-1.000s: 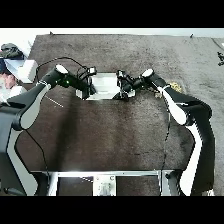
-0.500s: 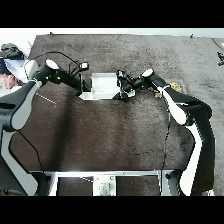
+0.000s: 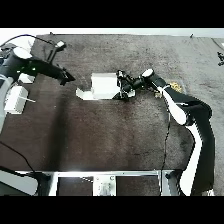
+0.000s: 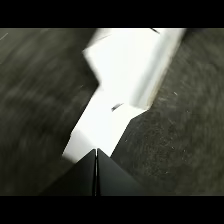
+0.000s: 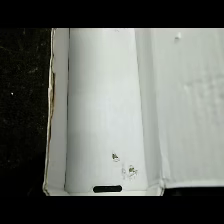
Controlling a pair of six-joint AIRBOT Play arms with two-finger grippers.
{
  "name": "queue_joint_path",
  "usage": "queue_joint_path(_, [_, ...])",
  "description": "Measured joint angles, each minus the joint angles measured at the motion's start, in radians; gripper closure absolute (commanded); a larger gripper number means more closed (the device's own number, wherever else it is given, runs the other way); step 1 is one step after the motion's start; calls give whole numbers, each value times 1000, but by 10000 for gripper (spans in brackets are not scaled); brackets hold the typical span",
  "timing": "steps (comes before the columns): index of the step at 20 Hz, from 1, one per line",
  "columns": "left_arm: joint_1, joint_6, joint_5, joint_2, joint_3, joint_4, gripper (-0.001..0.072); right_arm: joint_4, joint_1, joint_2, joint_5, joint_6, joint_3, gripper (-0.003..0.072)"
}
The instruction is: Fold the box and place the chain.
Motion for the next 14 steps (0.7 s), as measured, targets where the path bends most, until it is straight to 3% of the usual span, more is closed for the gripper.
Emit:
queue_joint_path(7, [74, -303, 86, 47, -186, -21, 699, 0, 0, 0, 0, 0, 0, 350])
queue_joint_path(14, [68, -409, 150, -28, -235, -64, 698, 0, 0, 0, 0, 0, 0, 350])
